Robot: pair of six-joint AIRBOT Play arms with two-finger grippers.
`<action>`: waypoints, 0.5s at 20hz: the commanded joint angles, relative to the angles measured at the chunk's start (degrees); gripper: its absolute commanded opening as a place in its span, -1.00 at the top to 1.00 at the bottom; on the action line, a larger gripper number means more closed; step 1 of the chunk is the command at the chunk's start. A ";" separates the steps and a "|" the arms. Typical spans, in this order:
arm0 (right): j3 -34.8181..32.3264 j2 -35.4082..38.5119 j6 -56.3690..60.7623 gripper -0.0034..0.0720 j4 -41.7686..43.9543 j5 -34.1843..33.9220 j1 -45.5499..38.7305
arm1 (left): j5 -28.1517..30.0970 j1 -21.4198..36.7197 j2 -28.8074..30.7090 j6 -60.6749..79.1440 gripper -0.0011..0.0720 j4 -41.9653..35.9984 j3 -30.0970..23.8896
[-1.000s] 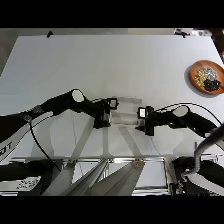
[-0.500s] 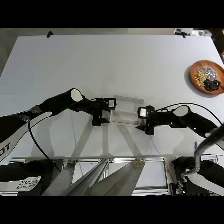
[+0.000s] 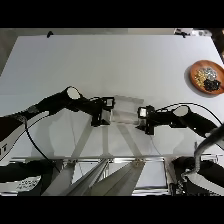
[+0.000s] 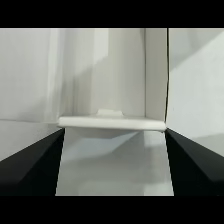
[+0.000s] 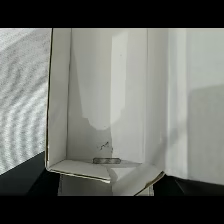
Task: Fold the box and place the chain.
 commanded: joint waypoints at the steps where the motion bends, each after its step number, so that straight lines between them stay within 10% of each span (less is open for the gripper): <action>1: 0.00 0.02 0.02 -0.37 0.04 0.04 0.04 | -2.34 1.60 0.90 3.80 -0.94 -4.17 0.02; 10: 0.00 0.02 0.02 -0.37 0.04 0.04 0.04 | -4.22 1.29 -0.85 4.63 -0.93 -6.56 0.02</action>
